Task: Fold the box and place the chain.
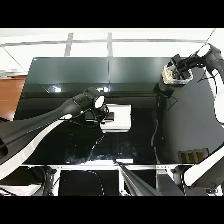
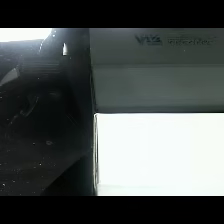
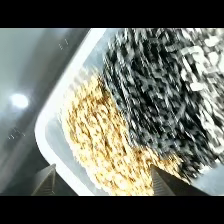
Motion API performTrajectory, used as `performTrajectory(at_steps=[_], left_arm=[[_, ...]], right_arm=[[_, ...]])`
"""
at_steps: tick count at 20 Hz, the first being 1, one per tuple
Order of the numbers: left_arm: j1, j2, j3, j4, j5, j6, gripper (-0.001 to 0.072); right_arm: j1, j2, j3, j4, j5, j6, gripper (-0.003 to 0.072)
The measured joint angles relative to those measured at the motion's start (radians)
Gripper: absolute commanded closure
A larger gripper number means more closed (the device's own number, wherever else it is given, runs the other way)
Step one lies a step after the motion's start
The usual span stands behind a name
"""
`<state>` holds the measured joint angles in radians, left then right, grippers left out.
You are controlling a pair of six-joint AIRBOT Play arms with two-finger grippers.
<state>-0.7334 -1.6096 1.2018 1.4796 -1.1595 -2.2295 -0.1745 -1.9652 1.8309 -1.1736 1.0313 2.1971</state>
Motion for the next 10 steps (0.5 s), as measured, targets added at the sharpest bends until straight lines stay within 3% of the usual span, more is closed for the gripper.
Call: performTrajectory(at_steps=[4, 5, 6, 8, 10], left_arm=[[0.000, 0.000, 0.000, 0.000, 0.000, 0.000, 0.0680], [0.000, 0.000, 0.000, 0.000, 0.000, 0.000, 0.0680], [0.000, 0.000, 0.000, 0.000, 0.000, 0.000, 0.0680], [0.000, 0.000, 0.000, 0.000, 0.000, 0.000, 0.0680], [0.000, 0.000, 0.000, 0.000, 0.000, 0.000, 0.0680]], right_arm=[[-0.009, -0.046, 0.021, 0.050, -0.029, 0.011, 0.0152], [-0.010, -0.055, 0.024, 0.058, -0.034, 0.015, 0.0256], [-0.011, -0.061, 0.025, 0.060, -0.034, 0.014, 0.0289], [-0.012, -0.071, 0.027, 0.068, -0.038, -0.003, 0.0672], [-0.014, -0.073, 0.033, 0.077, -0.030, -0.060, 0.0670]])
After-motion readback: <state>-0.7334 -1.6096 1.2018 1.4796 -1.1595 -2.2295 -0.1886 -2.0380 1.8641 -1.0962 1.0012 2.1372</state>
